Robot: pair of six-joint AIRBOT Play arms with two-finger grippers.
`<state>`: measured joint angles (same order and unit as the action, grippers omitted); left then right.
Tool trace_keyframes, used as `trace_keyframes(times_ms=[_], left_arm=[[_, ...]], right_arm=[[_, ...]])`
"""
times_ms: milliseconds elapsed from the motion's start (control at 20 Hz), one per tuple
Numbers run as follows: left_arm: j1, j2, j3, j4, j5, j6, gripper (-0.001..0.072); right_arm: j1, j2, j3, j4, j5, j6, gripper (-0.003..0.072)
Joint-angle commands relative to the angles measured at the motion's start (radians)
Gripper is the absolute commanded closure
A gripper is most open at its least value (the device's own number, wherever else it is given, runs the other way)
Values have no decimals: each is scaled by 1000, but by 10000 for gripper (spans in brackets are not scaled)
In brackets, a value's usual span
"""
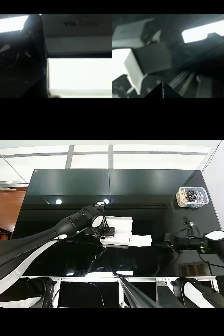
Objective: Fold the box and place the chain.
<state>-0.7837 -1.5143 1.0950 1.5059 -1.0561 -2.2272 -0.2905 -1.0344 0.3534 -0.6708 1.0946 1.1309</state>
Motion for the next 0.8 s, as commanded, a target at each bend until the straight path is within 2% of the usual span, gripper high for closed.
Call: trace_keyframes(times_ms=[0, 150, 400, 450, 500, 550, 600, 750], left_arm=[[1, 0, 1, 0, 0, 0, 684], [1, 0, 1, 0, 0, 0, 685], [1, 0, 1, 0, 0, 0, 685], [1, 0, 1, 0, 0, 0, 685], [0, 0, 1, 0, 0, 0, 685], [0, 0, 1, 0, 0, 0, 685], [0, 0, 1, 0, 0, 0, 684], [0, 0, 1, 0, 0, 0, 685]], right_arm=[[149, -84, -13, 146, -58, -59, 670], [239, -111, -5, 281, -68, -158, 670], [291, -111, 11, 303, -69, -177, 668], [293, -111, 27, 302, -69, -179, 646], [293, -111, 44, 304, -65, -179, 458], [293, -111, 65, 304, -49, -178, 239], [293, -111, 88, 304, -26, -178, 126], [322, -111, 127, 307, -8, -148, 126]])
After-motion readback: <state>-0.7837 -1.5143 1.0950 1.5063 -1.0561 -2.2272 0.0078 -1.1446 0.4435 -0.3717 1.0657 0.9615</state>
